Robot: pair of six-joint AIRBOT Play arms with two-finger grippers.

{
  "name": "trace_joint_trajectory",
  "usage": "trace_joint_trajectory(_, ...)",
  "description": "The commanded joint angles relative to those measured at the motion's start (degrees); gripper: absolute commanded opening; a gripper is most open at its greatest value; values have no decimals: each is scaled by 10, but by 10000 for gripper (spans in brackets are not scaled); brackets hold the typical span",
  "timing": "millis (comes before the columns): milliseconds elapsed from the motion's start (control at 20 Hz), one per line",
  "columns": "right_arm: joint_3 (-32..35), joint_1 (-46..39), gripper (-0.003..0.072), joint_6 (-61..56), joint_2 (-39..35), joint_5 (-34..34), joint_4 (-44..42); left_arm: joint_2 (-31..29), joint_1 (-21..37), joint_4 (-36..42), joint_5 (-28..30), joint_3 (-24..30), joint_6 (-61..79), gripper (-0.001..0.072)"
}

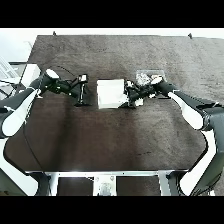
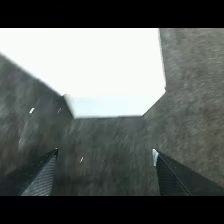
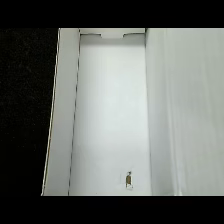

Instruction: Fold the box and place the chain.

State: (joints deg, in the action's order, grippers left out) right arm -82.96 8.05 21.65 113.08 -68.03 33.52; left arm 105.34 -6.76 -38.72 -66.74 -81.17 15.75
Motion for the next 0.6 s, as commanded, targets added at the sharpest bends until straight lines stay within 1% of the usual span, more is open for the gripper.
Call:
trace_joint_trajectory(0, 0, 0, 594, 0, 0, 0, 0, 9, 2, 71, -24, 11, 87, 720)
trace_joint_trajectory(100, 0, 0, 594, 0, 0, 0, 0, 25, 1, 112, -39, 11, 114, 720)
trace_joint_trajectory(150, 0, 0, 594, 0, 0, 0, 0, 30, -2, 118, -35, 11, 117, 720)
trace_joint_trajectory(250, 0, 0, 594, 0, 0, 0, 0, 35, -6, 119, -20, 11, 117, 720)
trace_joint_trajectory(550, 0, 0, 594, 0, 0, 0, 0, 36, -8, 123, -8, 11, 113, 720)
